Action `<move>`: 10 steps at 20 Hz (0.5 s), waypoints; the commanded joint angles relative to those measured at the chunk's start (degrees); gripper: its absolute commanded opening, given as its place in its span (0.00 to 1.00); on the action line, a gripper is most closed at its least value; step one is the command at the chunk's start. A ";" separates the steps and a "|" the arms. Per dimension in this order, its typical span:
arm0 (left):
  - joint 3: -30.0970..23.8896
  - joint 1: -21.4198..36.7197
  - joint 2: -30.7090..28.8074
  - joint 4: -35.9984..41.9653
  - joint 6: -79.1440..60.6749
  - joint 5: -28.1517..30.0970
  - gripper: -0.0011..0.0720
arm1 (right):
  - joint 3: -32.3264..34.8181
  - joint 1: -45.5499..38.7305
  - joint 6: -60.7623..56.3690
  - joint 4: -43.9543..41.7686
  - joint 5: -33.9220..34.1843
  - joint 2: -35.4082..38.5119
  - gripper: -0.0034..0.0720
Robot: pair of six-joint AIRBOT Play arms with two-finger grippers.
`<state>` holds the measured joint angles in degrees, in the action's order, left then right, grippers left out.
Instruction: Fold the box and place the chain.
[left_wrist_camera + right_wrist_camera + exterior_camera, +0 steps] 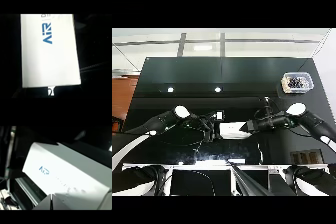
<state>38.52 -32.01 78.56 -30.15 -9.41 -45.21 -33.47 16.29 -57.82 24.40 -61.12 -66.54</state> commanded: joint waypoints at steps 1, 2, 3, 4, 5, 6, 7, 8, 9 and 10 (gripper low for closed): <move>0.02 -0.02 0.04 -0.02 0.00 -0.02 0.71 | 0.17 1.64 -1.25 0.31 3.37 -4.26 0.06; 0.02 -0.02 0.04 -0.02 0.00 -0.02 0.71 | 0.17 1.62 -1.25 0.61 3.80 -4.98 0.06; 0.02 -0.02 0.04 -0.02 0.00 -0.02 0.71 | 0.17 1.62 -1.25 1.31 4.48 -5.35 0.06; 0.02 -0.02 0.04 0.00 0.00 -0.02 0.71 | 0.17 1.62 -1.25 2.05 4.96 -5.40 0.06; 0.02 -0.02 0.04 0.00 0.00 -0.02 0.71 | 0.17 1.62 -1.22 2.38 5.09 -5.40 0.06; 0.02 -0.02 0.04 0.00 0.00 -0.02 0.71 | 0.15 1.60 -1.22 2.43 4.87 -5.40 0.06; 0.02 -0.02 0.04 0.02 0.00 -0.04 0.71 | 0.15 1.57 -1.20 1.90 4.59 -5.40 0.06; 0.02 -0.02 0.04 0.04 0.00 -0.35 0.71 | 0.13 1.57 -1.07 1.29 4.31 -5.38 0.06; 0.02 -0.02 0.04 0.04 0.00 -0.76 0.71 | -0.04 1.55 -0.57 0.66 3.21 -5.35 0.06; 0.02 -0.02 0.04 0.20 0.00 -1.62 0.71 | -0.70 1.44 0.02 0.74 1.38 -5.07 0.06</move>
